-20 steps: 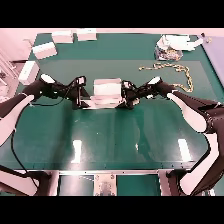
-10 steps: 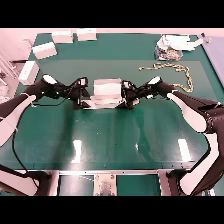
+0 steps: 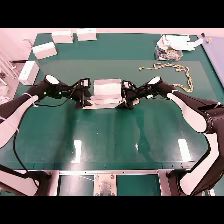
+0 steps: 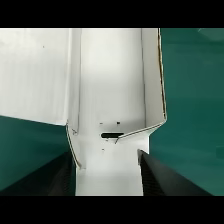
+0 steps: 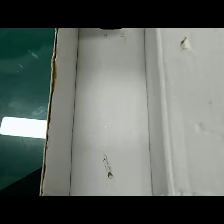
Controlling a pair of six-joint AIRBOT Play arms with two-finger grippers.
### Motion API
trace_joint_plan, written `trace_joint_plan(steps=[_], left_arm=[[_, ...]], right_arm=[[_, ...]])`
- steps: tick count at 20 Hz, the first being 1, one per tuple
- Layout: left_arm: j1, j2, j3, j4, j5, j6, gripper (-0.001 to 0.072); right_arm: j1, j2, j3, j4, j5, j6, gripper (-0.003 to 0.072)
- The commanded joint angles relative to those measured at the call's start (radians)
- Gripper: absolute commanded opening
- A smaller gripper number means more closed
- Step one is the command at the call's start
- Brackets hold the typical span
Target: Fold the box and place the chain.
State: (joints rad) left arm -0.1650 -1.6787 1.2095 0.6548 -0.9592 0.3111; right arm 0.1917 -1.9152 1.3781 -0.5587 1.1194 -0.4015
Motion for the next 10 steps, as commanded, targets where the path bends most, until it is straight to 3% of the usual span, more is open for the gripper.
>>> trace_joint_plan(steps=[1, 10], left_arm=[[-0.001, 0.000, 0.000, -0.007, 0.004, 0.004, 0.0473], [0.000, 0.000, 0.000, -0.003, -0.048, 0.003, 0.0467]], right_arm=[[0.000, 0.000, 0.000, 0.000, 0.000, 0.000, 0.0583], [0.000, 0.000, 0.000, 0.000, 0.000, 0.000, 0.0583]])
